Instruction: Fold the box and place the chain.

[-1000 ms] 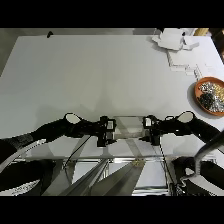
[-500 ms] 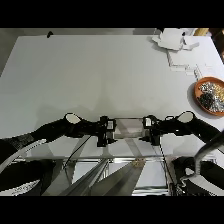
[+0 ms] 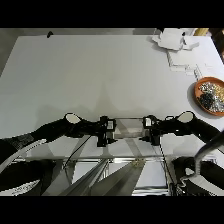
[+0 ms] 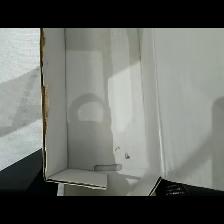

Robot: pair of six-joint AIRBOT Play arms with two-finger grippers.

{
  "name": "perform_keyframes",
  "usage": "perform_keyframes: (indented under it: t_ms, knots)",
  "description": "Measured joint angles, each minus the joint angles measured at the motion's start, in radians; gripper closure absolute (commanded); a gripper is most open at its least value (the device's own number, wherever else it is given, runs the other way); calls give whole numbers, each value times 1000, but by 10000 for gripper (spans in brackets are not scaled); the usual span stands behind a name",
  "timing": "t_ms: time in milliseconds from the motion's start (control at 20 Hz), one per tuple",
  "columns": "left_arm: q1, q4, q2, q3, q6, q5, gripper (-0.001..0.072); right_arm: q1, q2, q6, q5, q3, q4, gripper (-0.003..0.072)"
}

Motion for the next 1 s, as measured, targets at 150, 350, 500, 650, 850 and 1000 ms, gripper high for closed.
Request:
perform_keyframes:
  t_ms: [150, 350, 500, 650, 850, 1000]
  knots:
    - [0, 0, 0, 0, 0, -1, 438, 0, 0, 0, 0, 0, 0, 280]
    - [0, 0, 0, 0, 0, -2, 438, 0, 0, 0, 0, 0, 0, 280]
    - [0, 0, 0, 0, 0, -2, 438, 0, 0, 0, 0, 0, 0, 97]
    - [-1, -2, 0, 0, 1, -11, 438, 0, 2, 37, 11, 2, -9, -4]
    - [-1, -2, 0, 0, 0, -4, 438, 0, 68, 166, -3, 6, -106, 1]
    - [-1, 2, 0, 0, 1, -6, 438, -4, 162, 263, 6, 8, -243, 6]
